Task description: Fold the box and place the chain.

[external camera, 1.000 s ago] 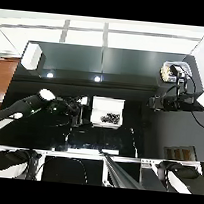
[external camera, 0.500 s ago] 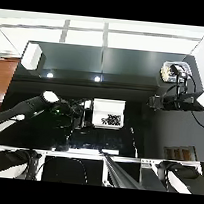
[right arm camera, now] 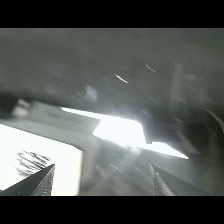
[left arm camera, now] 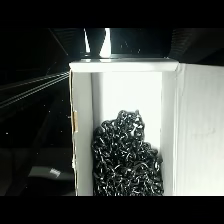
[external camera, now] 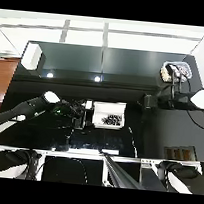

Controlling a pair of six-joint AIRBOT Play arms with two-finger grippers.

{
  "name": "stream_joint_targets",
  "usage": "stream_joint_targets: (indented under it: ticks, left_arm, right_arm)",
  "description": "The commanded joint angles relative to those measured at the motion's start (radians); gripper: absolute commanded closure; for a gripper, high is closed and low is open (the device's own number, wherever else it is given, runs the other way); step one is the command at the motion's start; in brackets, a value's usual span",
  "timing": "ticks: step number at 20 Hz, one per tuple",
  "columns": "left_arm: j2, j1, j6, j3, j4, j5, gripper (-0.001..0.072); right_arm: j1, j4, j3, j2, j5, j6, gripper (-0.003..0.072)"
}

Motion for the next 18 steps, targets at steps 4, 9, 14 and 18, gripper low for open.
stream_joint_targets:
  ticks: [4,9,14,18]
  left_arm:
    - [-0.001,-0.001,-0.001,0.001,0.001,0.005,0.036]
    - [-0.001,-0.001,-0.001,0.001,0.002,0.005,0.0359]
    - [-0.001,-0.001,-0.001,0.001,0.002,0.005,0.0359]
    - [-0.001,-0.001,-0.001,0.001,0.002,0.005,0.0359]
  right_arm:
    - [0.11,0.397,0.04,-0.226,-0.134,-0.322,-0.0033]
    - [0.15,0.206,0.08,-0.224,0.069,-0.815,-0.0033]
    - [0.159,0.179,0.096,-0.214,0.15,-1.048,-0.0031]
    - [0.159,0.234,0.069,-0.214,0.134,-1.113,-0.0026]
